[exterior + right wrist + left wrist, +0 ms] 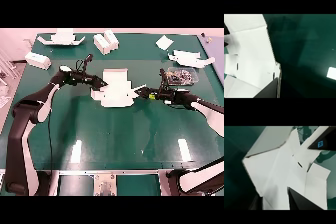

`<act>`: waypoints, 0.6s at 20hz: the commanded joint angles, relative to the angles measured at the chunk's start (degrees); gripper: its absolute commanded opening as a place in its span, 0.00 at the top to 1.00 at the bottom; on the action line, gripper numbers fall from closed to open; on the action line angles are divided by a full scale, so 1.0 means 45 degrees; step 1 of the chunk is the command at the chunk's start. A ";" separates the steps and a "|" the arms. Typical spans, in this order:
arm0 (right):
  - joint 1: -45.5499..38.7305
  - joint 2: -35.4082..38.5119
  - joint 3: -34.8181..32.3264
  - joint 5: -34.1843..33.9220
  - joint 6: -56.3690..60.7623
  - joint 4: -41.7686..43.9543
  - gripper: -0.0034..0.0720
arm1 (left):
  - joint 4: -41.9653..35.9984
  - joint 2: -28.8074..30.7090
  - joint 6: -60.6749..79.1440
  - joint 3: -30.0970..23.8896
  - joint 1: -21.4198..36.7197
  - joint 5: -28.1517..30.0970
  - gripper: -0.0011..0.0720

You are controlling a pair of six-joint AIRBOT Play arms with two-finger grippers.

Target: Fold the box and place the chain.

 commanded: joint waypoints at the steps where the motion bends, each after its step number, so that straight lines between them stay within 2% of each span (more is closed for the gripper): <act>1: 0.0010 -0.0005 0.0015 -0.0005 0.0005 0.0005 0.95 | -0.0068 -0.0010 0.0039 0.0005 -0.0010 -0.0146 0.44; 2: 0.0010 -0.0005 0.0015 0.0000 0.0005 0.0005 0.95 | -0.0068 -0.0010 0.0068 0.0005 -0.0010 -0.0141 0.45; 3: 0.0010 -0.0005 0.0015 0.0000 0.0005 0.0005 0.95 | -0.0068 -0.0010 0.0073 0.0005 -0.0010 -0.0131 0.52; 4: 0.0010 -0.0005 0.0015 0.0000 0.0005 0.0005 0.95 | -0.0068 -0.0010 0.0073 0.0010 -0.0010 -0.0131 0.52; 5: 0.0010 -0.0005 0.0015 0.0000 0.0005 0.0005 0.95 | -0.0068 -0.0010 0.0078 0.0005 -0.0010 -0.0136 0.60; 12: 0.0005 -0.0005 0.0015 -0.0005 0.0005 0.0010 0.95 | -0.0083 -0.0325 0.0087 0.0010 -0.0010 -0.0525 0.60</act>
